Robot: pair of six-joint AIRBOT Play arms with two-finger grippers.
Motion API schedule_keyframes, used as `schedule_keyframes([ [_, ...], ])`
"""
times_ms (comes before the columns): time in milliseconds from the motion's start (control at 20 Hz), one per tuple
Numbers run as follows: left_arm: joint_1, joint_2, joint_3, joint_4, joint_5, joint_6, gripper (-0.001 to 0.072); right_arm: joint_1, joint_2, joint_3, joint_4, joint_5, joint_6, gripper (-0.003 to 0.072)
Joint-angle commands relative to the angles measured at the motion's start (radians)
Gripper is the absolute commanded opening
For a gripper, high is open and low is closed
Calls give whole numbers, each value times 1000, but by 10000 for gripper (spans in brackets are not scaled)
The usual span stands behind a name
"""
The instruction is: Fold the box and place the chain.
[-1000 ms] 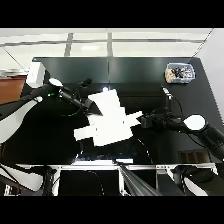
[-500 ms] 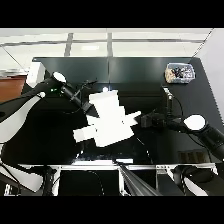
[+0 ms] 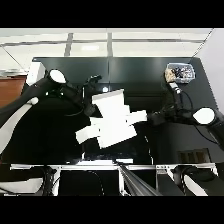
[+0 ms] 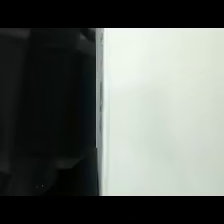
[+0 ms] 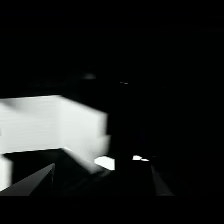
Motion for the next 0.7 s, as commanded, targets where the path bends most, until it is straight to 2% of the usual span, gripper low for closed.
schedule_keyframes([
  [0, -79, 117, -155, 11, 256, 172, 20, -72, 1, 15, -151, -66, 0, 697],
  [150, -135, 97, -167, 26, 342, 499, 21, -71, 0, 15, -140, -127, 0, 697],
  [250, -159, 92, -167, 33, 439, 665, 22, -71, 0, 14, -121, -113, 0, 697],
  [350, -169, 86, -167, 33, 555, 689, 23, -69, 0, -10, -76, -116, -67, 696],
  [400, -168, 83, -167, 33, 587, 689, 24, -69, 0, -31, -27, -114, -167, 696],
  [500, -165, 78, -167, 33, 597, 685, 24, -69, 0, -64, 142, -66, -384, 696],
  [550, -166, 74, -167, 32, 574, 678, 24, -64, 0, -71, 226, -16, -496, 696],
  [650, -168, 58, -167, 33, 502, 678, 24, -28, 0, -74, 299, 47, -602, 696],
])
